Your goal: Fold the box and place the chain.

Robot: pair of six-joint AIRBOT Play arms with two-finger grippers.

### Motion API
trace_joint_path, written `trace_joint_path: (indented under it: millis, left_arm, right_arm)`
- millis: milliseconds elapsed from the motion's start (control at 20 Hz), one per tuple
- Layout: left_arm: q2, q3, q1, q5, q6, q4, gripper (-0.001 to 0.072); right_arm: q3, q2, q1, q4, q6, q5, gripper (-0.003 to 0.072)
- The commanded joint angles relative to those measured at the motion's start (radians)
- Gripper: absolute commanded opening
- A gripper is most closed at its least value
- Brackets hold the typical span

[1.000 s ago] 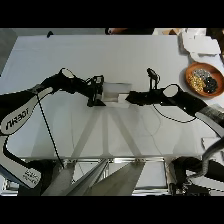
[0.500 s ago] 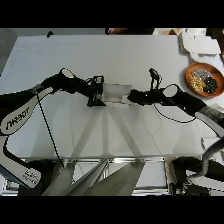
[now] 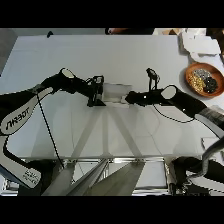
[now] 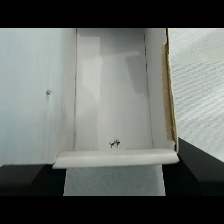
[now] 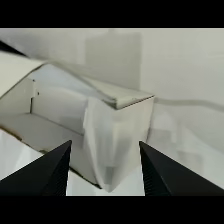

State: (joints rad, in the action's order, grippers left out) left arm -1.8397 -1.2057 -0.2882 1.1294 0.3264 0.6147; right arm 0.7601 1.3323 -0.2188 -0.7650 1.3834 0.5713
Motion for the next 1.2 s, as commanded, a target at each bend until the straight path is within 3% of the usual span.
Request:
trace_joint_path:
  millis: [0, 250, 550, 650, 800, 1100, 1150]
  left_arm:
    - [-0.001, 0.0, 0.0, 0.001, 0.0, 0.0, 0.0258]
    - [-0.001, 0.001, 0.0, 0.001, 0.0, 0.0, 0.0258]
    - [-0.001, 0.001, 0.0, 0.001, 0.0, 0.0, 0.0258]
    - [-0.001, 0.001, 0.0, 0.001, 0.0, 0.0, 0.0258]
    - [-0.001, 0.0, 0.0, 0.001, 0.0, 0.0, 0.0258]
    - [-0.001, 0.001, 0.0, 0.001, 0.0, 0.0, 0.0258]
    - [-0.001, 0.001, 0.0, 0.001, 0.0, 0.0, 0.0258]
  right_arm:
    - [0.0, -0.002, -0.061, -0.047, 0.001, -0.073, 0.048]
    - [0.0, -0.002, -0.118, -0.08, 0.01, -0.149, 0.0458]
    - [0.0, -0.002, -0.142, -0.396, 0.351, -0.197, 0.0405]
    - [0.0, -0.002, -0.143, -0.483, 0.427, -0.185, 0.0355]
    - [0.001, -0.002, -0.143, -0.583, 0.517, -0.181, 0.0338]
    - [0.072, 0.019, -0.144, -0.754, 0.561, 0.018, 0.0347]
    - [0.089, 0.018, -0.144, -0.755, 0.561, 0.025, 0.0405]
